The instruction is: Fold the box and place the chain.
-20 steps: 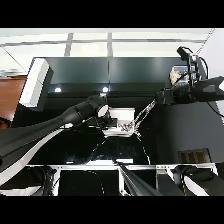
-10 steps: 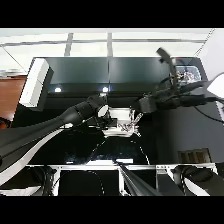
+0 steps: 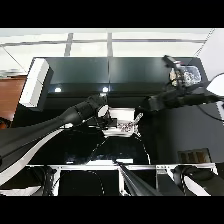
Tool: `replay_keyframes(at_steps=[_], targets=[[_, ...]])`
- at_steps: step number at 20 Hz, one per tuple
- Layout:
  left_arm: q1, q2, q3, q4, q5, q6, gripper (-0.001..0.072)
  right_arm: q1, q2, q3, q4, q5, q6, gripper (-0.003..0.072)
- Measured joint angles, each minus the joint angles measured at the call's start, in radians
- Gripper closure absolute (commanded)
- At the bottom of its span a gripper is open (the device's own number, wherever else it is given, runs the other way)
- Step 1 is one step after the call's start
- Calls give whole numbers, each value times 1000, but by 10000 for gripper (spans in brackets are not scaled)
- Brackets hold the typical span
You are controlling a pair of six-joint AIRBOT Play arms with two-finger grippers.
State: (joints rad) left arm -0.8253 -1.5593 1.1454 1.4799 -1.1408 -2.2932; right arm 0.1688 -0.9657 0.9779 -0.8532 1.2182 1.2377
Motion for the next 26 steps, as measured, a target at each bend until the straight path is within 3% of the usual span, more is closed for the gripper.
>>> replay_keyframes(at_steps=[3, 5, 10, 14, 19, 26], targets=[[0, 0, 0, 0, 0, 0, 678, -97, 26, -43, -45, -12, -129, 179], [0, 0, 0, 0, 3, 0, 678, -142, 34, -97, -66, -56, -219, 49], [0, 0, 0, 0, 3, 0, 678, -158, 28, -280, -86, -190, -546, 49], [0, 0, 0, 0, 3, 0, 678, -84, -6, -371, -67, -276, -800, 49], [0, 0, 0, 0, 3, 0, 678, 43, -97, -403, -19, -393, -995, 63], [0, 0, 0, 0, 3, 0, 678, 127, -170, -410, 69, -419, -1260, 63]])
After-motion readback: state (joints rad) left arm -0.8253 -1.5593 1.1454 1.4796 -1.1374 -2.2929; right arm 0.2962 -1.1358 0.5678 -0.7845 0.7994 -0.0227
